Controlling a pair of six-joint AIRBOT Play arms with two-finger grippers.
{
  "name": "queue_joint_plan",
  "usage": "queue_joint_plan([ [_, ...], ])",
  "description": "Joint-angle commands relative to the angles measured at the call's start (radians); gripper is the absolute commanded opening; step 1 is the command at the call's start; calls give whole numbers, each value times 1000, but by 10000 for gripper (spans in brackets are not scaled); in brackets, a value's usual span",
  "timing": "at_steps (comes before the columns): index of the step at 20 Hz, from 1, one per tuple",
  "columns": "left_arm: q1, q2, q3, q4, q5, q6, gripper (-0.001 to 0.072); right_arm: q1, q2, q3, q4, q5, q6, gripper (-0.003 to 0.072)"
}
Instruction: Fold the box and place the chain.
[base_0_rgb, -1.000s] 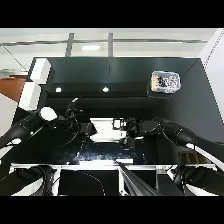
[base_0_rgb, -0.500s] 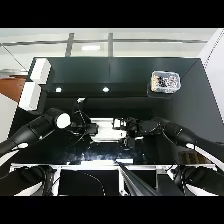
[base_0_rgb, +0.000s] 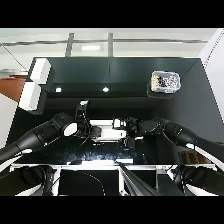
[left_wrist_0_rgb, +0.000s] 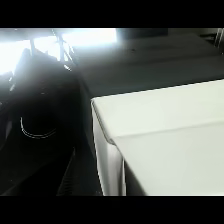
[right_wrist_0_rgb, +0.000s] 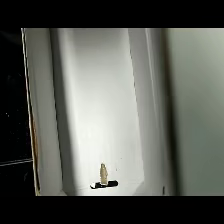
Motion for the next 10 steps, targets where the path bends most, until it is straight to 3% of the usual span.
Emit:
queue_joint_plan([
  [1, -12, 0, 1, 18, 7, -22, 410, 0, 0, -1, 0, 0, 1, 527],
  [10, -6, 87, 28, 113, -13, -74, 425, 0, 0, -1, 0, 0, 1, 526],
])
